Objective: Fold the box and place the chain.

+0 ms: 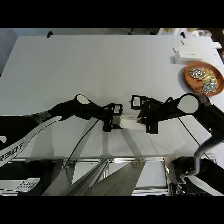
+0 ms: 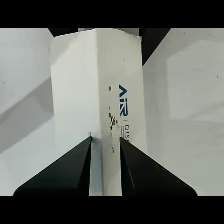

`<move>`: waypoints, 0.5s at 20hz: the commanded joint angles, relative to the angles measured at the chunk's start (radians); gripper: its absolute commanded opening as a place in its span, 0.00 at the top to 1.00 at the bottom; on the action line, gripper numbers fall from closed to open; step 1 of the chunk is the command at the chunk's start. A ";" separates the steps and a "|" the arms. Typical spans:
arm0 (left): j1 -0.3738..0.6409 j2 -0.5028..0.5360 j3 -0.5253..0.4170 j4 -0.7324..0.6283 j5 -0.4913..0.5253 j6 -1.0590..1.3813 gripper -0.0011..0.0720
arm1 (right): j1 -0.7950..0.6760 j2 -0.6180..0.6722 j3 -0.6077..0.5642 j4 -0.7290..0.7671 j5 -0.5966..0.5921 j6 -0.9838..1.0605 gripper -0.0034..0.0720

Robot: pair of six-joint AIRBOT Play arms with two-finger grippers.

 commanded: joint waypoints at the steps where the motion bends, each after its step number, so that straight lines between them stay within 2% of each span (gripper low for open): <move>1: 0.000 0.000 0.000 0.000 0.001 -0.001 0.73 | 0.001 -0.020 0.000 -0.017 -0.002 -0.005 0.79; 2: 0.000 0.000 0.001 0.000 0.001 -0.001 0.73 | 0.001 -0.021 0.000 -0.033 -0.005 -0.005 0.82; 10: 0.000 0.000 0.000 0.000 0.002 -0.001 0.73 | 0.001 -0.020 0.000 -0.063 0.056 -0.031 0.79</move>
